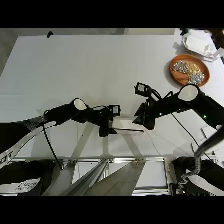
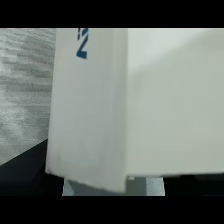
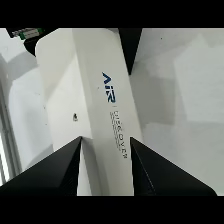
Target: Fold the box and place the chain.
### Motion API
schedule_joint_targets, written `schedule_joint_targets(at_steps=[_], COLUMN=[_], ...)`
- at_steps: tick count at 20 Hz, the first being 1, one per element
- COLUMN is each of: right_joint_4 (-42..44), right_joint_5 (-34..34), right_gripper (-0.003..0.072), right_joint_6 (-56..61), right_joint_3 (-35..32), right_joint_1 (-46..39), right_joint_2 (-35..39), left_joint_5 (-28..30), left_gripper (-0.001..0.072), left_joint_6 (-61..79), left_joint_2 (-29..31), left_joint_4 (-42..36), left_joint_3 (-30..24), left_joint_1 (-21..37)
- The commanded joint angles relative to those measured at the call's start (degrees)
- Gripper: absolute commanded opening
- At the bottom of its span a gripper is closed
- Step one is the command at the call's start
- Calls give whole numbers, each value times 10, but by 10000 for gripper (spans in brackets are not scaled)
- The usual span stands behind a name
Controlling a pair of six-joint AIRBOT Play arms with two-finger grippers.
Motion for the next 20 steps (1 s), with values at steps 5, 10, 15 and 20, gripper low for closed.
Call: schedule_joint_targets(at_steps=[5, 10, 15, 20], right_joint_4=[-29, -44, -44, -45], right_joint_5=[-16, -48, -48, -54], right_gripper=[335, 335, 334, 303], right_joint_6=[-1, 2, 6, 11], right_joint_3=[-13, -20, -20, -20], right_joint_1=[12, 40, 41, 41], right_joint_2=[0, 0, 0, 2], left_joint_5=[2, 2, 2, 2], left_gripper=[274, 274, 274, 274], left_joint_6=[0, 0, 0, 0], left_joint_2=[0, 0, 0, 0], left_joint_4=[0, 0, 0, 0], left_joint_3=[0, 0, 0, 0], left_joint_1=[0, 0, 0, 0])
